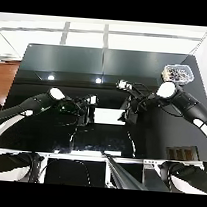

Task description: Fold the box and place the chain.

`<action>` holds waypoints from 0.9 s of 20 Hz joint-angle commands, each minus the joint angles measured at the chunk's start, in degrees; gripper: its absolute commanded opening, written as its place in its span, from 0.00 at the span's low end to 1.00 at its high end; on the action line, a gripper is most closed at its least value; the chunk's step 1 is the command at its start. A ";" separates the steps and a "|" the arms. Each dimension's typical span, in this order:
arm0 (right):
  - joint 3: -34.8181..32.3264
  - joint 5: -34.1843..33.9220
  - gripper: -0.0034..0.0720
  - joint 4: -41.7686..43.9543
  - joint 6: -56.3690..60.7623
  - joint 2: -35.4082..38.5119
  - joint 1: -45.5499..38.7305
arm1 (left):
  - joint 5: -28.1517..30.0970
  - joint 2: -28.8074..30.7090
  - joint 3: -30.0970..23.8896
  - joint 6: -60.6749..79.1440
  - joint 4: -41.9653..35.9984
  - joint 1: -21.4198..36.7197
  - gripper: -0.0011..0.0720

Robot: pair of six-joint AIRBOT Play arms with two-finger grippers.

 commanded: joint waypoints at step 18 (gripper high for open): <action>0.07 -3.48 0.69 -0.09 0.85 0.07 0.52 | -0.07 -0.04 0.02 0.04 0.02 -0.02 0.57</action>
